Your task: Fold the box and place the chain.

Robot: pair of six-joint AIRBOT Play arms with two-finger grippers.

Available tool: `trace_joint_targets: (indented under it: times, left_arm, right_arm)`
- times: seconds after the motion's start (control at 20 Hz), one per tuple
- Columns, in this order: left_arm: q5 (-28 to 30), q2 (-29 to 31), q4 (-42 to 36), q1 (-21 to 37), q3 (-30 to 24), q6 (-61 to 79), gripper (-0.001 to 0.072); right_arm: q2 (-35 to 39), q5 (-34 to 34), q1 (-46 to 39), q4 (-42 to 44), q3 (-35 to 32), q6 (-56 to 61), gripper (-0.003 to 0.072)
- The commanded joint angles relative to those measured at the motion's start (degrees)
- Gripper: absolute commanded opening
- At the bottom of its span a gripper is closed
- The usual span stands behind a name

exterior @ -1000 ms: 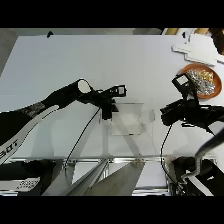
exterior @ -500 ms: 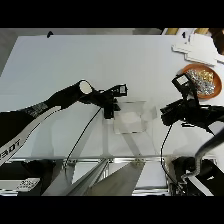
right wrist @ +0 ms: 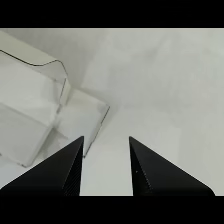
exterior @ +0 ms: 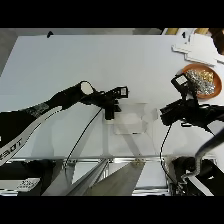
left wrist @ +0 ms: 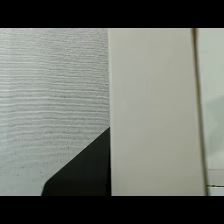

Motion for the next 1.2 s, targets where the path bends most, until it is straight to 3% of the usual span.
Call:
trace_joint_targets:
  times: [0.0, 1.15]
  left_arm:
    - [-0.07, 0.02, -0.02, -0.02, 0.02, 0.11, 0.001]
    - [-0.83, 0.7, 2.97, -1.09, 0.04, -0.44, 0.0009]
  right_arm:
    - [-0.17, -0.02, 0.04, 0.02, -0.02, 0.0, 0.032]
    - [-0.17, -1.66, 0.04, 0.04, -0.02, 0.02, 0.032]
